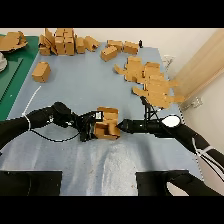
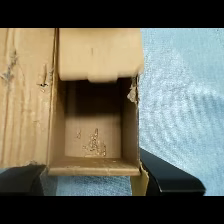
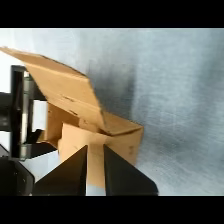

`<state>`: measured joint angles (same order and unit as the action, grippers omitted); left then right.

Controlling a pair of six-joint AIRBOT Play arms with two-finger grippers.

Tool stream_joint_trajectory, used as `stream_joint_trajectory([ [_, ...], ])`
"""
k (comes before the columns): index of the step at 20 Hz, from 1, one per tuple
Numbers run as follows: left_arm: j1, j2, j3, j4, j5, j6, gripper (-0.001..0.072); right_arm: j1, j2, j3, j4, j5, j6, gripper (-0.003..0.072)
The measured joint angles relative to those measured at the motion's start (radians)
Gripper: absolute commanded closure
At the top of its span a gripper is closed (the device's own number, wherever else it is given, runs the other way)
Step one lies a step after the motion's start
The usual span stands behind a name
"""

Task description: Fold the box.

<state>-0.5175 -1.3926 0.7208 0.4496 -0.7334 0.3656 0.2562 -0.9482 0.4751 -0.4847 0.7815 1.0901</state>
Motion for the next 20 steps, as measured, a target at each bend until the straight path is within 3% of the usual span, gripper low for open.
stream_joint_trajectory([
  [1, 0.000, 0.000, 0.000, 0.000, 0.000, 0.000, 0.0187, -0.008, 0.023, 0.002, -0.008, -0.003, 0.001, 0.0528],
  [3, 0.000, 0.000, 0.000, 0.000, 0.000, 0.000, 0.0187, -0.037, 0.067, 0.004, -0.051, -0.008, 0.032, 0.0683],
  [13, 0.000, 0.000, 0.000, 0.000, 0.000, 0.000, 0.0187, -0.238, 0.131, -0.025, -0.377, 0.035, 0.285, 0.0686],
  [20, 0.000, 0.000, 0.000, 0.000, 0.000, 0.000, 0.0187, -0.276, 0.039, -0.098, -0.327, 0.046, 0.275, 0.0685],
])
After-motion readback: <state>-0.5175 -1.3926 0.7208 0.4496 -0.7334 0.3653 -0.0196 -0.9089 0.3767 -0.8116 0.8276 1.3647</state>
